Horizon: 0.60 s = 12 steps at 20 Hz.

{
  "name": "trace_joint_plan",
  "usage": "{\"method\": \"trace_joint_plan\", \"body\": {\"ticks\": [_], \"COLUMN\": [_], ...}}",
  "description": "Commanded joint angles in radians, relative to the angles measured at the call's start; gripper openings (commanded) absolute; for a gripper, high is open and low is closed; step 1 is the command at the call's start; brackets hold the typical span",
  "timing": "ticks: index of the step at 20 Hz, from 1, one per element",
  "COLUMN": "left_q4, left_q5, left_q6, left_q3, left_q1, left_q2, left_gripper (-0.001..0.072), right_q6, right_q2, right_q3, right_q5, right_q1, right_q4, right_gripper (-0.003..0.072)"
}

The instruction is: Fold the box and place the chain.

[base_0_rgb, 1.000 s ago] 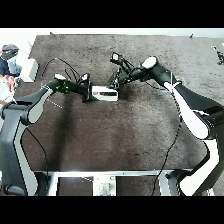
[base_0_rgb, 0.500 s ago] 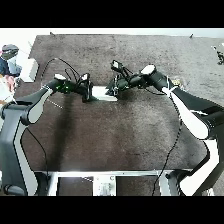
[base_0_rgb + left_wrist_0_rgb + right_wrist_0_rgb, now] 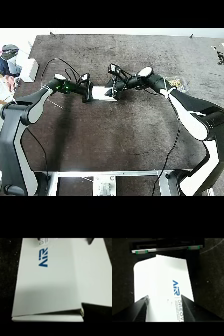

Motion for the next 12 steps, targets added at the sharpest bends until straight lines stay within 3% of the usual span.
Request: {"method": "trace_joint_plan", "body": {"ticks": [1, 7, 8, 12], "left_q4": [0.000, 0.000, 0.000, 0.000], "left_q5": [0.000, 0.000, 0.000, 0.000], "left_q6": [0.000, 0.000, 0.000, 0.000], "left_q3": [0.000, 0.000, 0.000, 0.000], "left_q1": [0.000, 0.000, 0.000, 0.000], "left_q2": [0.000, 0.000, 0.000, 0.000], "left_gripper": [0.0229, 0.0229, 0.0229, 0.0229], "right_q6": [-0.018, 0.060, 0.065, 0.051], "right_q2": [0.000, 0.028, 0.038, 0.091], "right_q3": [0.000, 0.000, -0.002, -0.096], "right_q5": [-0.042, 0.036, 0.061, 0.002], "right_q1": [0.002, 0.002, 0.003, 0.003], "right_q4": [-0.028, -0.020, -0.020, -0.019], "right_gripper": [0.0463, 0.0455, 0.0400, 0.0401]}}
